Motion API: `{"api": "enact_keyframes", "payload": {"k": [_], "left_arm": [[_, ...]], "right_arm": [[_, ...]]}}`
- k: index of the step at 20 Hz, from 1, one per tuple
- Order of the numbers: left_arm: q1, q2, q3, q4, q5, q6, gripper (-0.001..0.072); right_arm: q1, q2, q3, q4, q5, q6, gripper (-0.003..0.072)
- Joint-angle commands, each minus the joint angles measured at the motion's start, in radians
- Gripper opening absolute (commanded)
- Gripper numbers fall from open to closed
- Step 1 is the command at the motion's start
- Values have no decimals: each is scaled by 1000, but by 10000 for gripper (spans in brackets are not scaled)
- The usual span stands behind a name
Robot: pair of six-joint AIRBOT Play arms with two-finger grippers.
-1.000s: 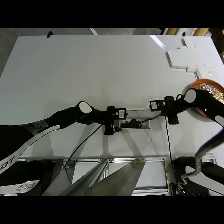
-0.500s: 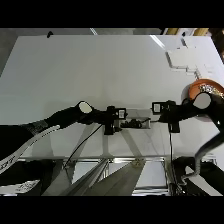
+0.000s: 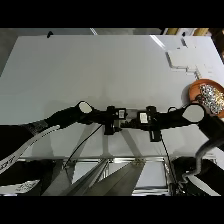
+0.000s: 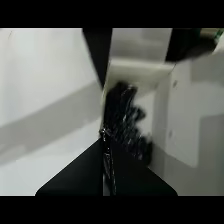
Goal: Fold the box and place the chain.
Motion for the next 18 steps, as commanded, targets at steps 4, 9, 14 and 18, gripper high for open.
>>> {"api": "enact_keyframes", "payload": {"k": [4, 9, 14, 18], "left_arm": [[0, 1, 0, 0, 0, 0, 218], [0, 1, 0, 0, 0, 0, 218], [0, 0, 0, 0, 0, 0, 218], [0, 0, 0, 0, 0, 0, 218]], "right_arm": [[102, -10, -2, 115, -220, 3, 20], [90, -11, 15, -63, -209, 3, 253], [-108, 23, 148, -266, 62, 2, 253], [-369, 8, 162, -353, 84, -2, 252]]}}
